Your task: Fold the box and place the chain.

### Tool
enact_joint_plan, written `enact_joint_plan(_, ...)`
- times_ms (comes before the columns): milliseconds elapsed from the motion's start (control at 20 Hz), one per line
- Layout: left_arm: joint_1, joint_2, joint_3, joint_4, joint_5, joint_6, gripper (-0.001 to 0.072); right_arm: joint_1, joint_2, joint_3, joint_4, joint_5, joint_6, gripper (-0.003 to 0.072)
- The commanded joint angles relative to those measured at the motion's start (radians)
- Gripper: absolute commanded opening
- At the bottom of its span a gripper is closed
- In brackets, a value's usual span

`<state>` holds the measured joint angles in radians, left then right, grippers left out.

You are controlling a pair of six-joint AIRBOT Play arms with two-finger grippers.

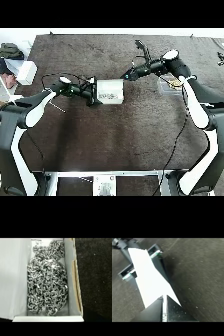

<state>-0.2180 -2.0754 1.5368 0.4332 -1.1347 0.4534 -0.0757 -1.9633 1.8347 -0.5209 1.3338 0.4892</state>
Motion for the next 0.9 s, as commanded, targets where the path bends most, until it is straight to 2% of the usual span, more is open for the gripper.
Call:
enact_joint_plan(0,0.001,0.0,0.0,0.0,0.0,0.0,0.0345,0.025,-0.003,0.002,0.0,0.058,-0.058,0.0108)
enact_joint_plan(400,0.001,0.0,0.0,0.0,0.0,0.0,0.0345,0.09,-0.003,0.002,-0.194,0.053,-0.17,0.0109)
enact_joint_plan(450,0.001,0.0,0.0,0.0,0.0,0.0,0.0345,0.095,-0.003,0.002,-0.198,0.048,-0.205,0.0135)
enact_joint_plan(500,0.001,0.0,0.0,0.0,0.0,0.0,0.0345,0.096,-0.003,0.002,-0.197,0.046,-0.235,0.0196)
enact_joint_plan(850,0.001,0.0,0.0,0.0,0.0,0.0,0.0345,0.141,-0.003,0.002,-0.198,0.032,-0.315,0.0197)
